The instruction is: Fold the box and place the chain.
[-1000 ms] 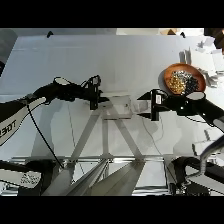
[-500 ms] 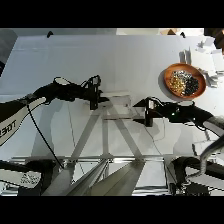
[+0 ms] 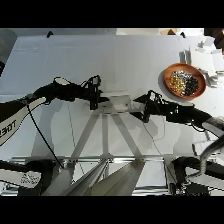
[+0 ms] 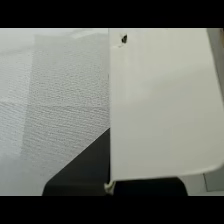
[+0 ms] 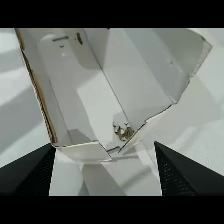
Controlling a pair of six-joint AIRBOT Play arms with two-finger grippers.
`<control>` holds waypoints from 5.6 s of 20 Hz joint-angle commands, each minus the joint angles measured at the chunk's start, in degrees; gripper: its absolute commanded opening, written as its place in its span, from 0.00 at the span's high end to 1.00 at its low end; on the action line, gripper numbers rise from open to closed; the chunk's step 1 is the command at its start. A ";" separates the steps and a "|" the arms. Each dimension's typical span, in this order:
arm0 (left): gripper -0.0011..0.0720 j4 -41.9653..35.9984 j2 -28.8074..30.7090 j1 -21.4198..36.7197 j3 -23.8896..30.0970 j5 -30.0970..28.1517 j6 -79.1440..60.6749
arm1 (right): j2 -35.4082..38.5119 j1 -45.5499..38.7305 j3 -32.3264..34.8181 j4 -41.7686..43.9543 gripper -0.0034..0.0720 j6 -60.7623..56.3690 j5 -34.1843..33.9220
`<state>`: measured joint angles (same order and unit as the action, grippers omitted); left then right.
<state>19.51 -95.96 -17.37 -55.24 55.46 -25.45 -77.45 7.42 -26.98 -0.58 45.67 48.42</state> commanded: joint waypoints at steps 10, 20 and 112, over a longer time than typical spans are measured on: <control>0.97 0.00 -0.02 -0.02 0.02 0.02 -0.02 | -11.78 0.07 -17.99 -19.85 0.03 -3.85 8.15; 0.97 0.00 -0.04 -0.02 0.02 0.02 -0.02 | -14.80 5.18 -19.91 -24.52 0.03 -5.01 7.67; 0.98 3.19 12.28 -2.54 0.02 -12.52 28.37 | -14.69 6.38 -18.78 -24.70 0.35 -27.87 7.54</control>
<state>26.52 -82.67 -17.80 -55.22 56.97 -2.02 -92.16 13.74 -45.78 -25.30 17.78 55.86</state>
